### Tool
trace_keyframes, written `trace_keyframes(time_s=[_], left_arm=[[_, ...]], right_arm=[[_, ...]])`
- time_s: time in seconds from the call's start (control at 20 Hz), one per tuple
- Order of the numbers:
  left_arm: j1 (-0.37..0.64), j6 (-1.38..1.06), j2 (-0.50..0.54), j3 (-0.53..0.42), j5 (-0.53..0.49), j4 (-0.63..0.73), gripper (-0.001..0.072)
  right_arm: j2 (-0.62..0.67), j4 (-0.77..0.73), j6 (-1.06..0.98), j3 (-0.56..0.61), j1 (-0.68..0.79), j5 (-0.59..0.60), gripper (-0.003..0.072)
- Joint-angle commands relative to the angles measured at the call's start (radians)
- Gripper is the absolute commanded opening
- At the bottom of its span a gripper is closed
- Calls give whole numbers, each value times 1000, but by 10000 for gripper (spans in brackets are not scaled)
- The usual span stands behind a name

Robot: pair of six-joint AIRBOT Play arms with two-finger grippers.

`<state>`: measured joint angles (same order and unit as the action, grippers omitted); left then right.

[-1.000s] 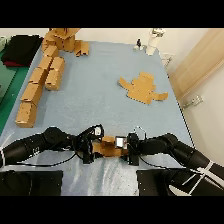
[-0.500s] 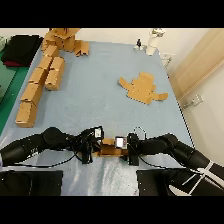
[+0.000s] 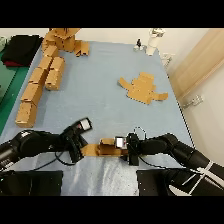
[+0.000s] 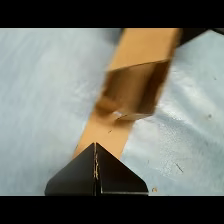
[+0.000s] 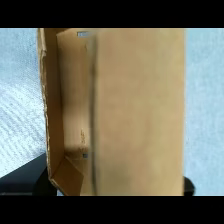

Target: Fold the box.

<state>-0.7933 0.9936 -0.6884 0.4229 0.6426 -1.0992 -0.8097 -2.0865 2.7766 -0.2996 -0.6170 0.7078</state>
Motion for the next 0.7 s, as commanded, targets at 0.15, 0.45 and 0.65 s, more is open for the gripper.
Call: trace_keyframes(time_s=[0.15, 0.45, 0.65], left_arm=[[224, 901, 23, -29, 273, -214, 12], [266, 708, -137, -46, 166, 78, 12], [195, 603, -223, -46, 82, 251, 11]], right_arm=[[0, 0, 0, 0, 0, 0, 499], [0, 0, 0, 0, 0, 0, 499], [0, 0, 0, 0, 0, 0, 499]])
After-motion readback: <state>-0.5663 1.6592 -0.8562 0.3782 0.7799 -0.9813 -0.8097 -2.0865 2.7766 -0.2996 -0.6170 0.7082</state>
